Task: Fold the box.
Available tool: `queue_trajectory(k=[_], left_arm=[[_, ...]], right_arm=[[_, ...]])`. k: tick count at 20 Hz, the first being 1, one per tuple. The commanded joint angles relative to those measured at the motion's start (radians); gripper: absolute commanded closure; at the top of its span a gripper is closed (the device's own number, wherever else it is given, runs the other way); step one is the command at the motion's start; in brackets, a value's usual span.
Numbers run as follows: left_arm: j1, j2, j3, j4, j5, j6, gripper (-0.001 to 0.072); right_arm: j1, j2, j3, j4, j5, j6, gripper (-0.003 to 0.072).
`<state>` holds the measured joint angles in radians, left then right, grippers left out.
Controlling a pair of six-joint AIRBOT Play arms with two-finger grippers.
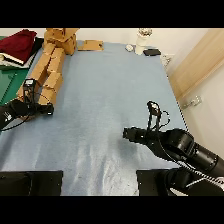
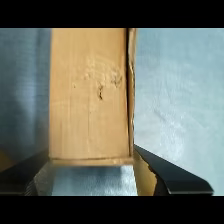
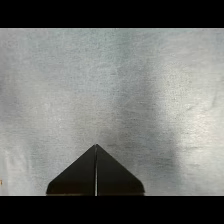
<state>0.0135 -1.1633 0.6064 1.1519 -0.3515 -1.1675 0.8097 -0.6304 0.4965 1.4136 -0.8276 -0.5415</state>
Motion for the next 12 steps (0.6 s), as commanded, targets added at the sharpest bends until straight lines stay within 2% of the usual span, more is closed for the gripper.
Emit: queue_trajectory(k=[1,3,8,9,10,11,12], left_arm=[[0.000,0.005,0.036,0.085,-0.223,0.000,0.0013],[0.000,0.021,0.056,0.087,-0.329,-0.001,0.0013],[-0.003,0.098,0.125,0.074,-0.506,-0.005,0.0029],[-0.010,0.112,0.141,0.052,-0.568,-0.006,0.0257],[-0.022,0.122,0.152,0.018,-0.631,-0.004,0.0594],[-0.045,0.129,0.160,-0.031,-0.683,-0.001,0.0697],[-0.079,0.131,0.162,-0.098,-0.715,0.006,0.0697]], right_arm=[[0.001,0.000,0.001,0.001,-0.001,-0.002,0.0681],[0.000,0.000,0.001,0.001,-0.001,-0.002,0.0682],[0.000,0.000,0.001,0.001,-0.001,-0.028,0.0681],[0.000,0.000,0.001,0.000,-0.001,-0.029,0.0681],[0.000,-0.003,0.001,0.001,0.000,-0.032,0.0681],[-0.001,-0.014,0.001,0.002,-0.001,-0.046,0.0681],[-0.002,-0.035,0.006,0.008,-0.003,-0.066,0.0681]])
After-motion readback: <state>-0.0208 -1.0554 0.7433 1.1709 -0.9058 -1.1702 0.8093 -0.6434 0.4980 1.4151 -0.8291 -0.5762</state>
